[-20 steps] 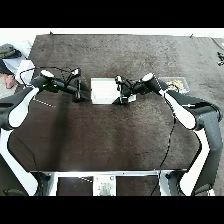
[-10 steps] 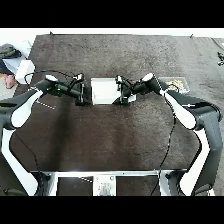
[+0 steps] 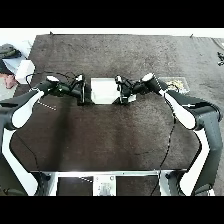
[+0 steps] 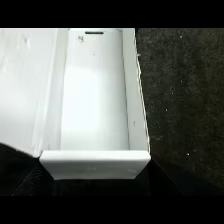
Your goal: Fold the box and place the chain.
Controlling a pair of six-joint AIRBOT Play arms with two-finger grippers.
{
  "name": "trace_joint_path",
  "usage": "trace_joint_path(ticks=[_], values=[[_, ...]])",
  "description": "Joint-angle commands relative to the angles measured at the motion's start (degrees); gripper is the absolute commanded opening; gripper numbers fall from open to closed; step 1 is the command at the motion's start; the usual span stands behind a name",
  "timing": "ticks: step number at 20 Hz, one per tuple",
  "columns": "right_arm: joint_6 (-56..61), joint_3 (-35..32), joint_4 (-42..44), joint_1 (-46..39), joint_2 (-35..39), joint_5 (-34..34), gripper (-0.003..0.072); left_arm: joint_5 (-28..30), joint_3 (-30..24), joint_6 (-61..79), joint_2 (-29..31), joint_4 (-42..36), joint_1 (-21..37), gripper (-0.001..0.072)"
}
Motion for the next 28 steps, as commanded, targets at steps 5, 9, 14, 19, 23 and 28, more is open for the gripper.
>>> trace_joint_path(ticks=[5,9,14,19,23,28], values=[[0.02,0.04,-0.02,0.00,-0.02,0.02,0.0374,2.54,0.20,-1.86,-0.02,0.00,-0.96,0.0717],[0.02,0.04,-0.02,0.00,-0.02,0.02,0.0374,4.50,1.44,-3.54,-0.02,4.90,-1.79,0.0709],[0.02,0.04,-0.02,0.00,-0.02,0.02,0.0374,4.55,1.42,-2.71,-0.02,3.98,-2.40,0.0709],[0.02,0.04,-0.02,0.00,-0.02,0.02,0.0374,4.28,1.44,-0.07,-0.02,3.87,-2.64,0.0709],[0.02,0.04,-0.02,0.00,-0.02,0.02,0.0374,4.31,1.44,0.42,-0.20,3.63,-2.64,0.0709],[0.02,0.04,-0.02,0.00,-0.02,0.02,0.0374,2.36,2.16,0.83,-1.05,1.53,-2.64,0.0710]])
